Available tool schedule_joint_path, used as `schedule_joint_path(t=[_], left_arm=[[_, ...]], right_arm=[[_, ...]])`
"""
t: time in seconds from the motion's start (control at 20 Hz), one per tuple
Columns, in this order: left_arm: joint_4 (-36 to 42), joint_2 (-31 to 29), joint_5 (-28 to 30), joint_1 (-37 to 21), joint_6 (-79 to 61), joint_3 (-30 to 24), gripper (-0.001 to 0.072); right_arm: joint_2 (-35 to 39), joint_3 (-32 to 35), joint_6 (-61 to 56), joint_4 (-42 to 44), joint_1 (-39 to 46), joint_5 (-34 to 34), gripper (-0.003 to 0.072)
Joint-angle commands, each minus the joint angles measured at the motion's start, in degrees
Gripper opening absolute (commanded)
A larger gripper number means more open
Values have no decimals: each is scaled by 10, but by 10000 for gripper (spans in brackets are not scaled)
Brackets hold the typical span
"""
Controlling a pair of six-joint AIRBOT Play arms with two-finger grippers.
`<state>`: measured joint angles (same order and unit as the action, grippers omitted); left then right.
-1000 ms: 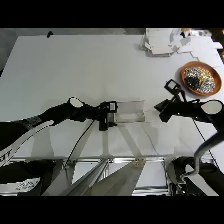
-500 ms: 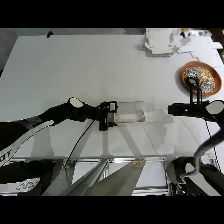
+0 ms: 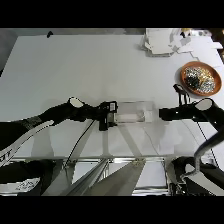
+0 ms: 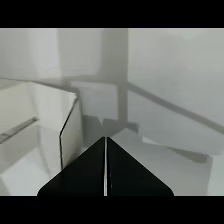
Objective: Fold the box and place the chain.
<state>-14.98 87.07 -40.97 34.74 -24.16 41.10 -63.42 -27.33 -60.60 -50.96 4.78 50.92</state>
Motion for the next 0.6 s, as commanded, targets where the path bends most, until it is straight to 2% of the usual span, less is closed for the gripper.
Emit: schedule_joint_path(t=[0.0, 0.15, 0.25, 0.3, 0.35, 0.45, 0.55], left_arm=[[0, 0, 0, 0, 0, 0, 255], [0, 0, 0, 0, 0, 0, 255], [0, 0, 0, 0, 0, 0, 255], [0, 0, 0, 0, 0, 0, 255], [0, 0, 0, 0, 0, 0, 255], [0, 0, 0, 0, 0, 0, 255], [0, 0, 0, 0, 0, 0, 255]], right_arm=[[-5, 0, 29, 52, -24, 23, 19], [9, 0, 41, 66, -38, 26, 23], [33, 0, 42, 73, -41, 26, 141], [46, 0, 42, 77, -41, 26, 237], [57, 0, 42, 82, -41, 25, 274], [66, 0, 50, 97, -43, 28, 281], [66, 0, 57, 93, -64, 25, 347]])
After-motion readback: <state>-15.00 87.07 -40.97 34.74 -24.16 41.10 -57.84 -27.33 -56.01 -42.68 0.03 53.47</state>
